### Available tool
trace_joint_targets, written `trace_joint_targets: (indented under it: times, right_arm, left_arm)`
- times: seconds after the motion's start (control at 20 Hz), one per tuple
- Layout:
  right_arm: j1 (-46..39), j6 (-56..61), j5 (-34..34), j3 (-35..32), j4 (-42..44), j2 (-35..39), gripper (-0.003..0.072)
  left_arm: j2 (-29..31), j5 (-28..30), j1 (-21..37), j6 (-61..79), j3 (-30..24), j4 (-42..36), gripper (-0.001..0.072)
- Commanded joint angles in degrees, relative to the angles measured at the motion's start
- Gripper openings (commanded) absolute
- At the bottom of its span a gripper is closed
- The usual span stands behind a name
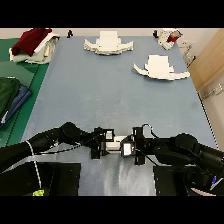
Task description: Fold the box.
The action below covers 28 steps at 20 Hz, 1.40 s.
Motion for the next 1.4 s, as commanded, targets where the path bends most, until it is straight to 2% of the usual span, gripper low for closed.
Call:
trace_joint_targets:
  times: [0.0, 0.05, 0.1, 0.4, 0.5, 0.55, 0.6, 0.65, 0.7, 0.75, 1.0, 1.1, 1.35]
  right_arm:
    - [0.0, -0.1, -0.5, 0.0, 0.6, 1.3, 0.0353]
    - [0.0, 0.0, -0.8, 0.0, 0.9, 1.7, 0.0483]
    - [0.0, 0.0, -1.2, 0.0, 1.6, 2.2, 0.0515]
    - [0.0, 0.8, -2.6, 0.0, 3.8, 4.0, 0.0515]
    - [0.0, 3.5, -1.8, 0.0, 7.8, 6.1, 0.0508]
    - [0.0, 6.3, -1.1, 0.0, 10.2, 7.3, 0.0477]
    - [-0.1, 11.3, 0.0, 0.0, 11.6, 8.4, 0.0324]
    - [-0.1, 16.9, 1.2, -0.1, 11.6, 8.8, 0.0263]
    - [-0.1, 22.2, 2.5, -0.3, 11.6, 8.8, 0.0078]
    - [-0.1, 26.3, 4.7, -1.2, 11.6, 8.8, 0.0008]
    - [1.9, 34.0, 24.3, -10.6, 17.8, 8.7, 0.0007]
    - [3.1, 36.7, 26.3, -12.4, 17.8, 8.3, 0.0007]
    - [5.5, 37.6, 26.0, -13.0, 17.7, 3.0, 0.0007]
  left_arm:
    - [0.0, 0.2, 0.0, 0.0, 0.0, 0.0, 0.0508]
    - [0.0, 0.2, 0.0, 0.0, 0.0, 0.0, 0.0508]
    - [0.0, 0.2, 0.0, 0.0, 0.0, 0.0, 0.0508]
    - [0.0, 0.2, 0.0, 0.0, 0.0, 0.0, 0.0509]
    - [0.0, 0.2, 0.0, 0.0, 0.0, 0.0, 0.0509]
    - [0.0, 0.2, 0.0, 0.0, 0.0, 0.0, 0.0509]
    - [0.0, 0.2, 0.0, 0.0, 0.0, 0.0, 0.0509]
    - [0.0, 0.2, 0.0, 0.0, 0.0, 0.0, 0.0509]
    - [0.0, 0.2, 0.0, 0.0, 0.0, 0.0, 0.0508]
    - [0.0, 0.2, 0.0, 0.0, 0.0, 0.0, 0.0509]
    - [0.0, 0.2, 0.0, 0.0, 0.0, 0.0, 0.0509]
    - [0.0, 0.2, 0.0, 0.0, 0.0, 0.0, 0.0508]
    - [0.0, 0.2, 0.0, 0.0, 0.0, 0.0, 0.0509]
